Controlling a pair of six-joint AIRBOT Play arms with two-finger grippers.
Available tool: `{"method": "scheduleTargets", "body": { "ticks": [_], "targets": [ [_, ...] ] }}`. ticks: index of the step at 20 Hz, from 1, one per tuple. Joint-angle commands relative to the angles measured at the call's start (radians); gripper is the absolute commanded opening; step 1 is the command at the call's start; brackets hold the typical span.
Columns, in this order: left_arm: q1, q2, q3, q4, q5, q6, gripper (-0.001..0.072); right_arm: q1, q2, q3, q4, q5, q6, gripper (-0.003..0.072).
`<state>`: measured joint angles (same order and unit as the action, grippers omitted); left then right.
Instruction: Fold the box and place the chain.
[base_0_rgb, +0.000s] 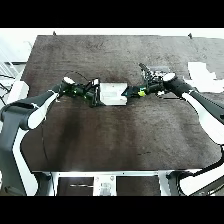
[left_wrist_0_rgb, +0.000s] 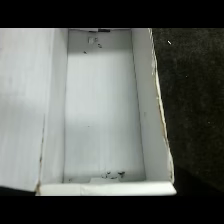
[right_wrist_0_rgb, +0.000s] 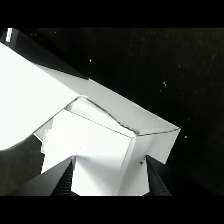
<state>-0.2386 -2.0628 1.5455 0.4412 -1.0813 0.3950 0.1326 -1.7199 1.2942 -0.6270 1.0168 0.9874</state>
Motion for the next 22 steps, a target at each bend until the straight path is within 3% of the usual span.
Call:
{"method": "scheduleTargets", "body": {
  "ticks": [1,11,16,22],
  "targets": [
    [-0.001,0.000,0.000,0.000,-0.001,0.002,0.0407,0.023,-0.001,0.015,-0.065,-0.031,0.071,0.0534],
    [-0.001,0.000,0.000,0.000,-0.001,0.002,0.0407,0.116,-0.015,0.092,-0.435,-0.060,0.353,0.0534],
    [-0.001,0.000,0.000,0.000,-0.002,0.002,0.0407,0.147,-0.030,0.140,-0.545,-0.055,0.465,0.0533],
    [-0.001,0.000,0.000,0.000,-0.002,0.002,0.0407,0.219,-0.058,0.251,-0.772,0.052,0.674,0.0530]
  ]
}}
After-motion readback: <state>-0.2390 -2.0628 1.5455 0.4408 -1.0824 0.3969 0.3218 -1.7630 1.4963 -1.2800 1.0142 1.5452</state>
